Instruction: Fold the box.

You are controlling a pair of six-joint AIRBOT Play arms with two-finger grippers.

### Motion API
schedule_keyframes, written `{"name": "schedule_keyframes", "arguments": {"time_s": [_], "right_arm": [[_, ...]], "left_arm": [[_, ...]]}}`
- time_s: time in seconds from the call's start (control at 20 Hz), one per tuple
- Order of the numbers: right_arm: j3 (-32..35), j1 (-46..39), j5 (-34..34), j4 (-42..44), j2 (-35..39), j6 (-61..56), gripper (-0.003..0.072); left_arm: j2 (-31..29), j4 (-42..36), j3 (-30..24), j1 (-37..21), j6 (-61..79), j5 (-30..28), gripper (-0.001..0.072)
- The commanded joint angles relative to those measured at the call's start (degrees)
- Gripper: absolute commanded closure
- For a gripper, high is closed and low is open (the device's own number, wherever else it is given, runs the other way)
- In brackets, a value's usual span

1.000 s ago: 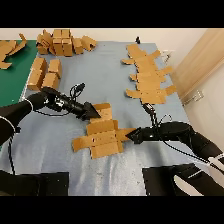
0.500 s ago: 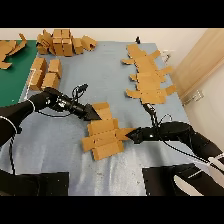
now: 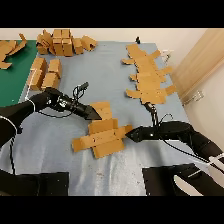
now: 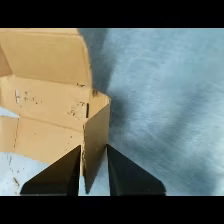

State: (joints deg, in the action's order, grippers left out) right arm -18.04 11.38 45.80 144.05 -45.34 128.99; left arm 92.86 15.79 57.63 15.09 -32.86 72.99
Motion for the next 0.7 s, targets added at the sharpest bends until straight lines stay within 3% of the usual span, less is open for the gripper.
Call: {"name": "schedule_keyframes", "arguments": {"time_s": [0.0, 0.35, 0.5, 0.65], "right_arm": [[-2.9, -3.1, -0.7, -6.8, 0.1, -9.6, 0.0427], [-14.4, -11.2, -0.4, -9.7, 0.0, -17.4, 0.0442], [-14.9, -11.2, 0.0, -8.1, 0.0, -17.8, 0.0675], [-14.9, -10.9, 0.2, -8.0, 0.0, -19.1, 0.0682]], "left_arm": [[-0.4, -0.9, 0.7, 2.3, 7.0, 0.2, 0.0697], [-1.9, -8.8, 0.7, 13.4, 23.3, -1.8, 0.0698], [-1.9, -7.3, 0.0, 14.6, 28.1, -5.7, 0.0699], [-2.0, -6.5, -1.7, 13.6, 29.5, -7.7, 0.0699]]}}
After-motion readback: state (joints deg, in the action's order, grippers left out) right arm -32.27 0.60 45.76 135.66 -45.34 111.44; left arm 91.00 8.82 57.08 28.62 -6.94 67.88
